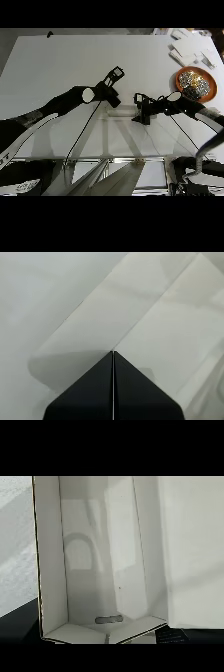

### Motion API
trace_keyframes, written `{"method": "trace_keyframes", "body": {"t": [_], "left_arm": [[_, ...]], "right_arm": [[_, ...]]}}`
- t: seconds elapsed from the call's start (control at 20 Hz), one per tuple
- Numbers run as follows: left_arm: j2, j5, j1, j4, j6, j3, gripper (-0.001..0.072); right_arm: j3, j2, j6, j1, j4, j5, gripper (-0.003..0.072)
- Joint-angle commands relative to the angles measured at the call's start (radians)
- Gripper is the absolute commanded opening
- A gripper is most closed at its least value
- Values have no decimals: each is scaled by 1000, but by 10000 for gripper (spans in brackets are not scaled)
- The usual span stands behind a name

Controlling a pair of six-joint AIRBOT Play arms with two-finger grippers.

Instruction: Fold the box and place the chain.

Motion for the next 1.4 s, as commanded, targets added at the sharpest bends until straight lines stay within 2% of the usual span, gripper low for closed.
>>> {"method": "trace_keyframes", "body": {"t": [0.0,0.15,0.35,0.5,0.6,0.7,1.0,1.2,1.3,1.35], "left_arm": [[116,-71,2,70,-7,0,7],[277,-246,2,159,-7,0,4],[447,-536,2,263,-8,0,3],[508,-762,2,381,-8,0,3],[508,-833,2,455,-5,-7,3],[507,-789,11,474,67,-45,3],[497,-518,27,389,383,-203,6],[425,-417,47,172,600,-219,6],[371,-383,113,-16,727,-219,4],[342,-397,163,-125,827,-219,4]], "right_arm": [[0,0,0,0,0,0,397],[0,0,0,1,0,0,397],[0,0,0,1,0,0,397],[0,0,0,0,0,0,397],[0,0,0,1,1,0,397],[0,0,0,0,1,0,397],[0,0,0,1,0,0,397],[0,0,0,1,1,1,397],[0,0,0,1,1,0,397],[0,0,0,1,0,0,397]]}}
